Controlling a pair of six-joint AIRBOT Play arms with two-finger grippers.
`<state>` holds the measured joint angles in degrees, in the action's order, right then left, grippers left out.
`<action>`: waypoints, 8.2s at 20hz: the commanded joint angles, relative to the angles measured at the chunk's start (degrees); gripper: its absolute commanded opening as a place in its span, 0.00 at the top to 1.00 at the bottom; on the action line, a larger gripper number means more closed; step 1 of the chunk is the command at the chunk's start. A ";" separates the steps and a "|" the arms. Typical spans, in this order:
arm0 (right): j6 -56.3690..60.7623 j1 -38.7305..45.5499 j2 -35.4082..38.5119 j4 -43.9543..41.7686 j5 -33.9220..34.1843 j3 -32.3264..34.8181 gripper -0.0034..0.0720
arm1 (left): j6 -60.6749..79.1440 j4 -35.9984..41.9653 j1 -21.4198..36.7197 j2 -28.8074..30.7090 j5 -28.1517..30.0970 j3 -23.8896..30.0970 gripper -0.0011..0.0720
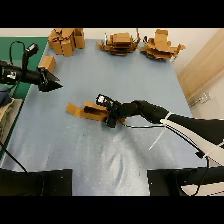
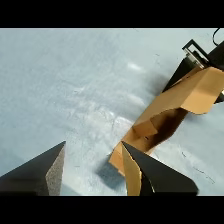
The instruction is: Fold the box.
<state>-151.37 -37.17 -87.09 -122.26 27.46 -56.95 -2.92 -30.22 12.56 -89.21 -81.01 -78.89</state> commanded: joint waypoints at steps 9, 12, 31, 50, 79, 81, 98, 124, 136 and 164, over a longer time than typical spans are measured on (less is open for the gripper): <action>-0.17 0.07 -1.16 -0.15 1.70 -0.48 0.18 | -3.98 -8.81 -6.27 0.98 -0.13 3.58 0.25; -0.17 0.07 -1.16 -0.13 1.70 -0.48 0.18 | -4.00 -8.83 -8.11 0.94 -0.24 4.39 0.31; -0.20 0.07 -1.18 -0.13 1.77 -0.48 0.18 | 6.86 -6.86 -29.35 -1.57 18.40 4.28 0.96; -0.20 0.07 -1.18 -0.09 1.81 -0.48 0.18 | 0.96 -17.57 -31.85 -7.19 15.82 -2.45 0.96; -0.20 0.07 -1.18 -0.07 1.75 -0.48 0.18 | 16.87 -28.87 -25.79 5.11 14.47 14.14 0.37; -0.20 0.07 -1.18 -0.07 1.70 -0.48 0.18 | 16.87 -27.65 -25.92 4.61 14.47 14.14 0.37; -0.17 0.07 -1.18 -0.04 1.73 -0.48 0.19 | 16.41 -27.19 -29.75 2.45 18.47 14.14 0.78; -0.17 0.07 -1.18 -0.04 1.75 -0.48 0.27 | 16.41 -21.64 -31.15 0.66 17.35 14.14 0.40; -0.20 0.07 -1.18 -0.04 1.75 -0.48 0.27 | 16.44 -15.98 -31.15 0.52 16.85 14.14 0.69; -0.20 0.07 -1.18 -0.04 1.84 -0.48 0.27 | -14.71 -16.92 -17.53 11.85 8.02 10.49 0.96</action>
<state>-151.52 -37.15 -88.29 -122.32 29.26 -57.41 -5.17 -48.56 -11.11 -78.32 -76.27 -68.73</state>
